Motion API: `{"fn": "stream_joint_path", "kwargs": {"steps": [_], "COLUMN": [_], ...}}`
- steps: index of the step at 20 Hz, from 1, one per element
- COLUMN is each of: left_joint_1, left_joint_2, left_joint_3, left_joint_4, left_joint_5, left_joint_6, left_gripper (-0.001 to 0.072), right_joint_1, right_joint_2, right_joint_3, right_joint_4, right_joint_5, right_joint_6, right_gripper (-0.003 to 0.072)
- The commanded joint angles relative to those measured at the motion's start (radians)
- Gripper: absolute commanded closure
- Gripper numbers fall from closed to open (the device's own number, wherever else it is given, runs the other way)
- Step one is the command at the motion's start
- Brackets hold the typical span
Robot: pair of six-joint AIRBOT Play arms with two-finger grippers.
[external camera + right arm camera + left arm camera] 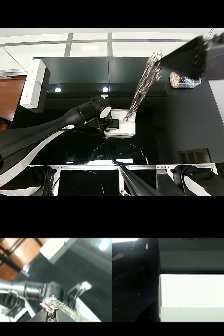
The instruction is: Fold the box and place the chain.
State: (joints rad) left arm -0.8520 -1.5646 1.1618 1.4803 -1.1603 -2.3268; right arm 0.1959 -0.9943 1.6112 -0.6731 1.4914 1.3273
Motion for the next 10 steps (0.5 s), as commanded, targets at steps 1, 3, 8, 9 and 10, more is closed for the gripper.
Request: {"fn": "stream_joint_path", "kwargs": {"steps": [1,3,8,9,10], "left_joint_1": [0.001,0.001,0.001,0.001,0.001], "left_joint_2": [0.0,0.0,0.0,0.0,0.0], "left_joint_3": [0.001,0.001,0.001,0.001,0.001], "left_joint_4": [0.0,0.001,0.001,0.001,0.004], "left_joint_5": [0.0,0.0,0.0,0.0,0.0], "left_joint_6": [0.001,0.001,0.001,0.001,0.001], "left_gripper": [0.0681,0.0681,0.0681,0.0681,0.0681], "right_joint_1": [0.054,0.081,0.124,0.146,0.168], "right_joint_2": [-0.002,-0.002,-0.002,-0.002,-0.003], "right_joint_3": [-0.138,-0.27,-0.521,-0.57,-0.628], "right_joint_4": [-0.05,-0.061,-0.055,-0.062,-0.073], "right_joint_5": [0.014,-0.04,-0.224,-0.273,-0.332], "right_joint_6": [0.026,0.026,0.026,0.027,0.029], "right_gripper": [0.0678,0.0677,0.0676,0.0676,0.0674]}}
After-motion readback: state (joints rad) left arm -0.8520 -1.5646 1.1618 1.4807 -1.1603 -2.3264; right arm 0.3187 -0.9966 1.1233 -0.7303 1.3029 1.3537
